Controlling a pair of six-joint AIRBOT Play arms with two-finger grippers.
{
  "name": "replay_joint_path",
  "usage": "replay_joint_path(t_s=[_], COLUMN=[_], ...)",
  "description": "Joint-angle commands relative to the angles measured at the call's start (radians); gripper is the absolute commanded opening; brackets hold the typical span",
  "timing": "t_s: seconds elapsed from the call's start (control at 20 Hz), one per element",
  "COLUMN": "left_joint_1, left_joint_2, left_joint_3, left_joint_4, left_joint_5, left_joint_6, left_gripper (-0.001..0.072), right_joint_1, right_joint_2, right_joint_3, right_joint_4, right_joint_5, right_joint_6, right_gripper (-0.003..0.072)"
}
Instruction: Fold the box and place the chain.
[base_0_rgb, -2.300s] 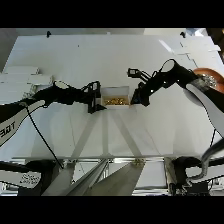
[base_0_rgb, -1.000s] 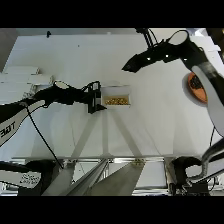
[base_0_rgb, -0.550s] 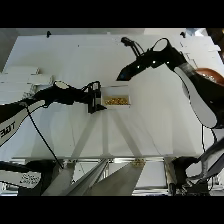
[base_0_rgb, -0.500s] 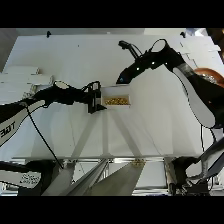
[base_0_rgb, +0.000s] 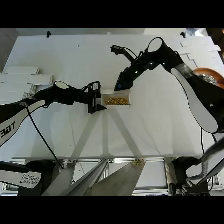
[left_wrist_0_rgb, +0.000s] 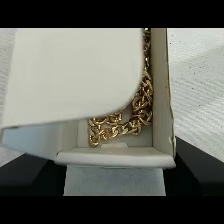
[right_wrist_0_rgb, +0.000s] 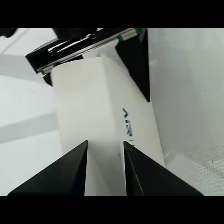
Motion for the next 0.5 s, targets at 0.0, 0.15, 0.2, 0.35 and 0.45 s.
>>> replay_joint_path(t_s=[0.0, 0.15, 0.2, 0.35, 0.45], left_joint_1=[0.0, 0.0, 0.0, 0.0, 0.0], left_joint_2=[0.0, 0.0, 0.0, 0.0, 0.0], left_joint_3=[0.0, 0.0, 0.0, 0.0, 0.0], left_joint_4=[0.0, 0.0, 0.0, 0.0, 0.0], left_joint_5=[0.0, 0.0, 0.0, 0.0, 0.0], left_joint_6=[0.0, 0.0, 0.0, 0.0, 0.0], left_gripper=[0.026, 0.026, 0.026, 0.026, 0.026], right_joint_1=[0.022, 0.042, 0.047, 0.056, 0.062], right_joint_2=[0.013, 0.013, 0.013, 0.013, 0.014], right_joint_3=[0.0, 0.0, 0.0, 0.0, 0.0], right_joint_4=[-0.09, -0.173, -0.179, -0.183, -0.193], right_joint_5=[0.022, 0.019, 0.018, 0.014, 0.014], right_joint_6=[-0.026, -0.026, -0.026, -0.019, -0.015], right_gripper=[0.0324, 0.0338, 0.0337, 0.0329, 0.0271])
